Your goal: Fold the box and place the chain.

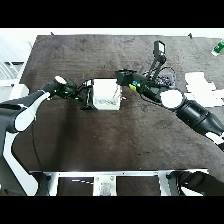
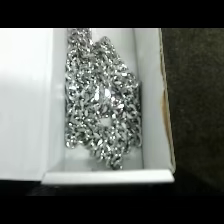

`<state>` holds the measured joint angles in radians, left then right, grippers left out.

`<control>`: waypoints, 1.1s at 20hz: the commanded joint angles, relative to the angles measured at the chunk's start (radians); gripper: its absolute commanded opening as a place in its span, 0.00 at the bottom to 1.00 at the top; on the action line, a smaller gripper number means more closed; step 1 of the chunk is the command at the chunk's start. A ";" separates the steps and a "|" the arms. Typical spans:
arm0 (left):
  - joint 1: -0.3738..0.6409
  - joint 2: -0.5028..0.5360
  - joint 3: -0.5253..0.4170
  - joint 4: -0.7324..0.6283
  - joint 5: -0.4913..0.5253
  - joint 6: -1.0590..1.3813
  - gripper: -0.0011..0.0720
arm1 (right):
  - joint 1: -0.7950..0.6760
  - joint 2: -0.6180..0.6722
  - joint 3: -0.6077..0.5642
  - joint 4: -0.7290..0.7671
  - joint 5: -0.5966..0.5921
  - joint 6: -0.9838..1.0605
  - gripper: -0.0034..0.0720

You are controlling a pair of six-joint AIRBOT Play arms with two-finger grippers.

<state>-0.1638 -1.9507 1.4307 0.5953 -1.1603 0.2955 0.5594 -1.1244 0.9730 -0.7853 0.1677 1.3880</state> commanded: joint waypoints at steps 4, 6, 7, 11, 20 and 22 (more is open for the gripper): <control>0.000 0.001 0.001 0.000 0.000 0.000 0.68 | 0.056 -0.021 0.166 -0.001 -0.045 -0.070 0.06; 0.000 0.001 0.001 0.000 0.000 0.000 0.68 | 0.057 -0.038 0.244 -0.001 -0.044 -0.102 0.06; 0.000 0.001 0.001 0.000 0.000 0.000 0.68 | 0.060 -0.047 0.280 -0.001 -0.045 -0.120 0.06; 0.000 0.001 0.001 0.000 0.000 0.000 0.68 | 0.073 -0.092 0.400 -0.001 -0.044 -0.145 0.06; 0.000 0.001 0.001 0.000 0.000 0.000 0.68 | 0.106 -0.203 0.413 0.000 0.008 -0.122 0.06; 0.000 0.001 0.001 0.000 0.000 0.000 0.68 | 0.106 -0.239 0.387 0.000 0.024 -0.105 0.06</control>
<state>-0.1638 -1.9507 1.4307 0.5953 -1.1603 0.2955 0.6617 -1.3228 1.3788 -0.7868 0.1677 1.2560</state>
